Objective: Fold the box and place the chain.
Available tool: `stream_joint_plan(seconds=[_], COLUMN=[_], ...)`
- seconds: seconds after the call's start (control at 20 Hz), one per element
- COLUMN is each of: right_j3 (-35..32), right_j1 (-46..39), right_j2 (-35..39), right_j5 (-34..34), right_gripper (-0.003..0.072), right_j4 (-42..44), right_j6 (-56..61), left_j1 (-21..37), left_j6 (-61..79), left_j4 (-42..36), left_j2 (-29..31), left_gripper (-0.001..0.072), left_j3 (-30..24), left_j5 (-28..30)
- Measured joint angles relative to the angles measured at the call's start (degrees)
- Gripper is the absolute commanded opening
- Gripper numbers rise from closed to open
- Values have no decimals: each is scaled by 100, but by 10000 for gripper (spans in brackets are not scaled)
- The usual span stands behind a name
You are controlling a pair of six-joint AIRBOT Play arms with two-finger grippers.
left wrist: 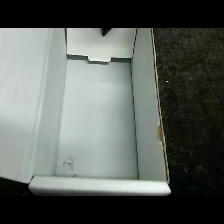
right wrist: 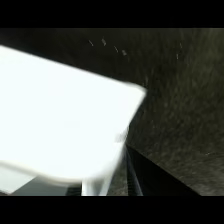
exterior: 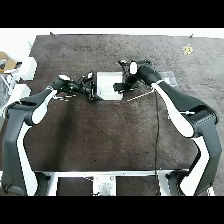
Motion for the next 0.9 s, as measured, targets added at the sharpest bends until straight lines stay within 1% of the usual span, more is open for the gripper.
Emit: stream_joint_plan(seconds=[0.05,0.25,0.3,0.35,0.7,0.75,0.8,0.9], right_j3=[72,367,431,470,573,575,577,579], right_j1=[55,164,179,190,264,275,278,299], right_j2=[-44,-280,-330,-363,-546,-560,-570,-577], right_j5=[37,254,297,306,310,297,273,254], right_gripper=[271,271,255,255,253,229,156,155], right_j4=[-120,-507,-570,-632,-785,-809,-815,-837], right_j6=[81,422,511,592,1064,1110,1165,1255], left_j1=[0,0,0,0,-2,-2,-2,-2], left_j6=[0,0,0,0,0,0,0,0], left_j4=[0,0,0,0,0,2,0,0], left_j2=[0,0,0,0,0,0,0,0], left_gripper=[343,343,343,343,343,343,343,343], left_j3=[0,0,0,0,0,0,0,0], left_j5=[0,0,0,0,-2,-2,-2,-2])
